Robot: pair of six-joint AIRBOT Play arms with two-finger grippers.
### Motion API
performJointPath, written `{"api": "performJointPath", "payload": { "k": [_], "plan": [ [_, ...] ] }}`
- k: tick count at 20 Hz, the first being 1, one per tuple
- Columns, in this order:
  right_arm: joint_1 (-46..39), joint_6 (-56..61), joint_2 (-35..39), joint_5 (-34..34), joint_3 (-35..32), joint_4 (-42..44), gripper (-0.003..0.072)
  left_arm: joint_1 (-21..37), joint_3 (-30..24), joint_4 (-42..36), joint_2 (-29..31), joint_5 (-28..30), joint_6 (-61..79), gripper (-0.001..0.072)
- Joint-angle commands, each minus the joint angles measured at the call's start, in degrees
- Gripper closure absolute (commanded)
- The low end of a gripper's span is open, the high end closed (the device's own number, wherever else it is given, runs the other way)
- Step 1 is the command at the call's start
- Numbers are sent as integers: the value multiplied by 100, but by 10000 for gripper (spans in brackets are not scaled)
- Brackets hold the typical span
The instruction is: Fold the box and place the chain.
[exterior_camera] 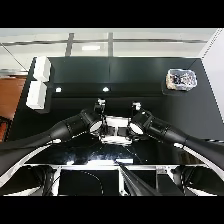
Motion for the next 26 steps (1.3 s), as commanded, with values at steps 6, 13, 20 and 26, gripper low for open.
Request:
{"api": "performJointPath", "payload": {
  "k": [6,13,20,26],
  "plan": [
    [-15,-367,352,122,28,44,354,2,2,-2,-4,-13,-9,683],
    [-516,-1499,2446,1373,35,-1001,354,2,2,-2,-4,-33,-9,683],
    [-3329,-2310,2452,313,-245,-3265,252,2,2,-2,-4,-31,-9,683],
    [-5799,-3560,535,-1539,1272,-538,-23,4,2,9,-4,-31,-9,683]
  ]
}}
